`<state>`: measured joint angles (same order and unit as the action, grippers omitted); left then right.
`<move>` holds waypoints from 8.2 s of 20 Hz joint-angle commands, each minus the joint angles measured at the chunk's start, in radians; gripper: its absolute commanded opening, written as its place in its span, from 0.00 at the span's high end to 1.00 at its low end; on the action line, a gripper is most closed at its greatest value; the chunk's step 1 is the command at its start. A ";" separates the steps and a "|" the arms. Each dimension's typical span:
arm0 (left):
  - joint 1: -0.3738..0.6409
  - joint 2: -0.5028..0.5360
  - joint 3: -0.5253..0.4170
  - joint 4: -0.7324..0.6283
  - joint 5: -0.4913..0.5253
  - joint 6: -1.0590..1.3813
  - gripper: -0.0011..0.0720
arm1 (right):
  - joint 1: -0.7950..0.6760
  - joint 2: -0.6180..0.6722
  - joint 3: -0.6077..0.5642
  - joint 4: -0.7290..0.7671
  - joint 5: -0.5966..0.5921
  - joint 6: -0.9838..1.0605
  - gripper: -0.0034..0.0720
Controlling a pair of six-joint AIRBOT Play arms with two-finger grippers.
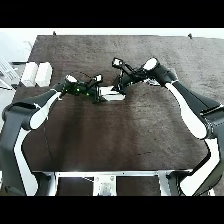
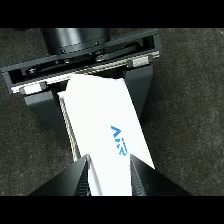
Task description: Fold the box and place the chain.
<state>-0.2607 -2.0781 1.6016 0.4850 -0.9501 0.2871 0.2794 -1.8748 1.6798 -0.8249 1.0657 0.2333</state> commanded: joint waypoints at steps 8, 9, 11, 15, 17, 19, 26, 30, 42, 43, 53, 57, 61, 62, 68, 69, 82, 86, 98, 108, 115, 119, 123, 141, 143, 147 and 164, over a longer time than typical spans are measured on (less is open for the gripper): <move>0.000 0.000 0.000 0.001 -0.002 0.001 0.42 | 0.027 -0.001 -0.061 0.002 -0.007 0.030 0.54; 0.000 0.000 0.000 0.001 -0.002 0.002 0.42 | 0.029 -0.001 -0.063 0.002 0.001 0.041 0.54; 0.000 0.000 0.000 0.001 -0.002 0.001 0.42 | 0.029 0.000 -0.063 0.025 0.042 0.043 0.54; 0.000 0.000 0.000 0.001 -0.002 0.001 0.42 | 0.020 0.000 -0.063 0.039 0.077 0.043 0.51; 0.000 0.000 0.000 0.001 -0.002 0.001 0.42 | 0.017 0.000 -0.063 0.039 0.085 0.042 0.36; 0.000 0.000 0.000 0.001 -0.002 0.002 0.42 | 0.005 0.000 -0.061 0.039 0.085 0.043 0.35; 0.000 0.000 0.000 0.001 -0.002 0.001 0.42 | -0.079 0.000 -0.036 0.248 0.084 0.043 0.41; 0.000 0.000 0.000 0.001 -0.002 0.001 0.42 | -0.076 -0.002 -0.058 0.253 0.084 0.043 0.82; 0.000 0.000 0.000 0.001 -0.001 0.001 0.42 | -0.061 -0.050 -0.147 0.256 0.076 0.055 0.94; 0.000 0.000 0.000 0.001 -0.001 0.001 0.42 | -0.061 -0.050 -0.146 0.258 0.076 0.055 0.94; 0.000 0.000 0.000 0.001 -0.001 0.002 0.42 | -0.069 0.167 -0.096 0.323 0.069 0.116 0.94; 0.000 0.000 0.000 0.000 -0.001 0.002 0.42 | -0.095 0.386 -0.190 0.272 0.069 0.241 0.94; 0.000 0.000 0.000 0.000 -0.002 0.002 0.42 | -0.128 0.646 -0.439 0.148 -0.041 0.344 0.94; 0.000 0.000 0.000 0.000 -0.002 0.002 0.42 | -0.134 0.713 -0.531 0.140 -0.110 0.355 0.94; 0.002 0.011 0.000 0.003 -0.014 -0.019 0.96 | -0.158 0.900 -0.884 0.143 -0.293 0.402 0.94; 0.006 0.031 0.000 0.009 -0.008 -0.088 0.96 | -0.162 0.902 -0.897 0.143 -0.291 0.404 0.94; 0.428 0.823 -0.491 0.066 0.285 -0.501 0.96 | -0.164 0.916 -0.898 0.144 -0.288 0.422 0.94; 0.618 0.906 -0.677 0.136 0.313 -0.615 0.96 | -0.164 0.916 -0.898 0.152 -0.289 0.422 0.94; 0.838 0.895 -0.916 0.231 0.567 -0.520 0.96 | -0.163 0.916 -0.900 0.162 -0.291 0.422 0.94; 0.953 0.757 -0.915 0.085 0.513 -0.518 0.96 | -0.163 0.911 -0.909 0.163 -0.300 0.422 0.94; 0.953 0.705 -0.906 0.004 0.444 -0.452 0.96 | -0.163 0.911 -0.909 0.163 -0.304 0.422 0.94; 0.953 0.706 -0.905 0.005 0.478 -0.454 0.95 | -0.163 0.911 -0.909 0.163 -0.318 0.422 0.94; 0.953 0.707 -0.905 0.006 0.485 -0.455 0.01 | -0.163 0.911 -0.909 0.163 -0.317 0.422 0.94; 0.953 1.272 -0.856 -0.135 0.032 -0.497 0.96 | -0.163 1.015 -0.909 0.162 -0.331 0.531 0.94; 0.944 1.365 -0.856 -0.293 -0.011 -0.439 0.96 | -0.163 1.100 -0.909 0.156 -0.401 0.560 0.94; 0.802 1.550 -0.894 -0.260 0.133 -0.497 0.96 | -0.163 1.268 -0.911 0.071 -0.549 0.636 0.94; 0.231 1.617 -1.244 -0.185 0.481 -0.568 0.96 | -0.163 1.545 -1.279 -0.206 -0.602 0.807 0.94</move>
<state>-0.0143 -0.4622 0.4149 0.2970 -0.4637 -0.2806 0.1162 -0.3401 0.4446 -1.0229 0.4664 1.0359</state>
